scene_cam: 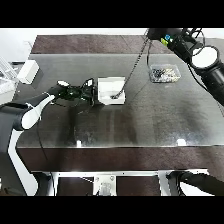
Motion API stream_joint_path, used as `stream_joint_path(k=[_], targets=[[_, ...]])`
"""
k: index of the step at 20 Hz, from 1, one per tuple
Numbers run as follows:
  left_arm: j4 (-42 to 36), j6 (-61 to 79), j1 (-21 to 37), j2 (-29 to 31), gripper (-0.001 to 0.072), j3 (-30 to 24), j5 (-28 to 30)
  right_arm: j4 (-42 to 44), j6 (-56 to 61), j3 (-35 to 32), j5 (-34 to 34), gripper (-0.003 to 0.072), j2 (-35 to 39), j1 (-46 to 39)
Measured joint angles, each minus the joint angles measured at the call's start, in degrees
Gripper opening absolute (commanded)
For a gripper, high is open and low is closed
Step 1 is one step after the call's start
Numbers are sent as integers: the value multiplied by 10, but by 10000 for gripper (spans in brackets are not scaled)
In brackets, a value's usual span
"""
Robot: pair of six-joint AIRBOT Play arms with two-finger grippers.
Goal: Fold the box and place the chain.
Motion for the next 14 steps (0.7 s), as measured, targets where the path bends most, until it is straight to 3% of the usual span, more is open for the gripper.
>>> stream_joint_path(k=[8,14], targets=[[0,0,0,0,524,0,0,-9,-34,0,3,1,47,126],[0,0,0,0,524,0,0,-10,-35,0,2,1,48,172]])
